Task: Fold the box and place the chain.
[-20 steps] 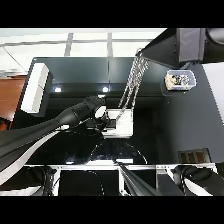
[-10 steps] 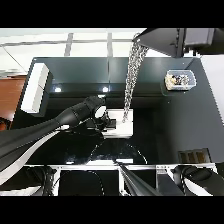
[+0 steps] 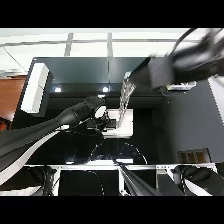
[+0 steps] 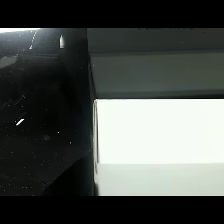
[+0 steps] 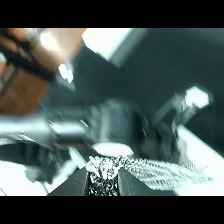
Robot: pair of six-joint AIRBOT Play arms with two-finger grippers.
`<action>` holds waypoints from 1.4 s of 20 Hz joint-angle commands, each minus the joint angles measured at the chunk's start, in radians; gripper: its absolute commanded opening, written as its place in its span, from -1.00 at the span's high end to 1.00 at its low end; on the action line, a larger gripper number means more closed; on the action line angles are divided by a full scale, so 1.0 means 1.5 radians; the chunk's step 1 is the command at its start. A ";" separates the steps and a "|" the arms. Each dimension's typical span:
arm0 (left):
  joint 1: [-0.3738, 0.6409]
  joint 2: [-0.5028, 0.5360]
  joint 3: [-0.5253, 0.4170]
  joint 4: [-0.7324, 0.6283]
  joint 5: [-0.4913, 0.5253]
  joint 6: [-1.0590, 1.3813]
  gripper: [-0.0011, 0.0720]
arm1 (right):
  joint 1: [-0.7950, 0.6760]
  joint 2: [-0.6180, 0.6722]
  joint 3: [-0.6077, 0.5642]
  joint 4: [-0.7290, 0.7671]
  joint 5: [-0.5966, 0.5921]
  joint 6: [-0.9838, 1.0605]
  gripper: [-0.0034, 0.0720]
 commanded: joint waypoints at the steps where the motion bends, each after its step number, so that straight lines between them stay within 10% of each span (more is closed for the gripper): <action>1: 0.001 0.000 0.000 0.000 0.000 0.000 0.91 | 0.038 0.000 -0.127 -0.063 -0.015 0.000 0.88; 12: 0.001 0.000 0.000 0.000 0.001 0.000 0.91 | 0.043 0.000 -0.435 -0.059 -0.255 0.042 0.87; 15: 0.001 0.000 0.000 0.000 0.000 0.000 0.91 | 0.041 0.000 -0.446 -0.062 -0.251 0.043 0.10; 26: 0.002 0.002 0.001 -0.001 -0.004 0.015 0.90 | -0.157 0.030 -0.389 -0.224 -0.127 0.002 0.10; 28: 0.000 0.019 0.008 0.014 -0.020 0.012 0.08 | -0.156 0.030 -0.389 -0.224 -0.121 -0.008 0.10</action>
